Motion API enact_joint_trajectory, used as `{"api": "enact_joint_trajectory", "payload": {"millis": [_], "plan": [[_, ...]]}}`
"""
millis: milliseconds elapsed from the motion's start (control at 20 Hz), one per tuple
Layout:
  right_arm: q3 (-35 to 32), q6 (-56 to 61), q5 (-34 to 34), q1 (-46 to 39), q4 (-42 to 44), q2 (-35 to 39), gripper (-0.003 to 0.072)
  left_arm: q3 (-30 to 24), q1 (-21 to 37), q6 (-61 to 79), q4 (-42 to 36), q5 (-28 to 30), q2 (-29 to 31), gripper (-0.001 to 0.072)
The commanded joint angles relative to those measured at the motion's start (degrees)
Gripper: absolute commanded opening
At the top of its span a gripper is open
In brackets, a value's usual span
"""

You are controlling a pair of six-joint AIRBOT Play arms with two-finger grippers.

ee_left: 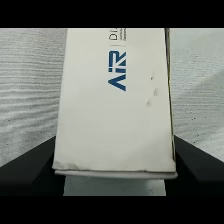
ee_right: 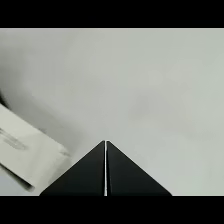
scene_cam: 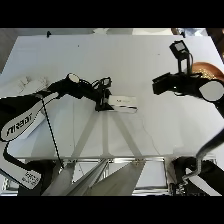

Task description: Fold the box and place the chain.

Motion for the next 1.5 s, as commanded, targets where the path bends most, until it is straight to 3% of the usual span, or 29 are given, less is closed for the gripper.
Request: {"api": "enact_joint_trajectory", "payload": {"millis": [0, 450, 500, 550, 750, 900, 1100, 1250, 1450], "plan": [[0.6, 6.4, 5.3, -6.5, -12.9, -1.4, 0.0014, 0.0, 0.0, 0.0, 0.0, 0.0, 0.0, 0.0279], [0.6, 6.4, 2.8, -11.7, -13.1, -2.0, 0.0014, 0.0, -0.3, 0.0, 0.0, 0.0, 0.0, 0.0276], [0.6, 6.4, 2.8, -11.7, -13.1, -2.0, 0.0014, 0.0, -0.3, 0.0, 0.0, 0.0, 0.0, 0.0246], [0.6, 6.4, 2.8, -11.7, -13.1, -2.0, 0.0014, 0.0, -0.3, 0.0, 0.0, -0.1, 0.1, 0.0039], [0.6, 6.4, 2.8, -11.7, -13.1, -2.0, 0.0014, 0.0, -0.3, -5.1, 0.0, -1.9, 1.7, 0.0008], [0.6, 6.4, 2.8, -11.7, -13.1, -2.0, 0.0014, 0.0, -0.3, -13.4, 0.0, -1.1, 6.5, 0.0007], [0.6, 6.4, 2.8, -11.7, -13.2, -2.0, 0.0014, 0.0, 0.0, -22.0, 0.1, 4.3, 16.0, 0.0007], [0.6, 6.4, 2.8, -11.7, -13.1, -2.0, 0.0014, 0.0, 1.3, -29.0, 0.6, 14.2, 24.0, 0.0008], [0.6, 6.4, 2.8, -11.7, -13.1, -2.0, 0.0014, 0.0, 7.5, -36.9, 3.8, 29.7, 31.0, 0.0007]]}}
